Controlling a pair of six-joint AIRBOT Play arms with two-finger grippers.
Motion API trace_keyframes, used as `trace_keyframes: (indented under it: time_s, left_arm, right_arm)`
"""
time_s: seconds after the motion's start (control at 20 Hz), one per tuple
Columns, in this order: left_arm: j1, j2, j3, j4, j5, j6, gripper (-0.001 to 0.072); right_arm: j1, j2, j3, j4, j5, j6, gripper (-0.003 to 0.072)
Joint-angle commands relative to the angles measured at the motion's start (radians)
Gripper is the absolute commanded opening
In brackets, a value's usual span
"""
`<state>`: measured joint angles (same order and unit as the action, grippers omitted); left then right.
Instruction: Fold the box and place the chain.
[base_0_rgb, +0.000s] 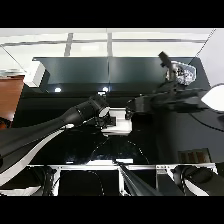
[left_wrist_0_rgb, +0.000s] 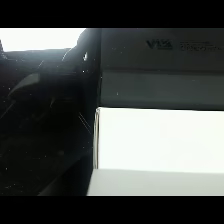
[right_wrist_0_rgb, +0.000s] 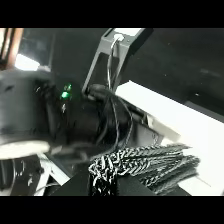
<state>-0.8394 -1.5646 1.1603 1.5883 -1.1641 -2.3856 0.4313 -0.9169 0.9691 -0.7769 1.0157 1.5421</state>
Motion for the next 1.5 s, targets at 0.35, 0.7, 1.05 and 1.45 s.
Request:
trace_keyframes:
  time_s: [0.35, 0.7, 1.05, 1.45]
  left_arm:
    - [0.000, -0.001, 0.000, 0.000, 0.000, 0.000, 0.0026]
    - [0.000, -0.001, 0.000, 0.000, 0.000, 0.000, 0.0026]
    - [0.000, -0.001, 0.000, 0.000, 0.003, 0.000, 0.0026]
    - [-0.011, -0.003, 0.016, -0.011, 0.024, -0.043, 0.0035]
  right_arm:
    - [0.056, -0.149, -0.019, -0.105, -0.047, 0.002, 0.0016]
    - [0.063, -0.191, -0.036, -0.112, -0.048, 0.013, 0.0163]
    - [-0.024, -0.178, -0.032, -0.195, 0.079, 0.010, 0.0278]
    - [-0.117, -0.123, -0.034, -0.335, 0.170, -0.019, 0.0277]
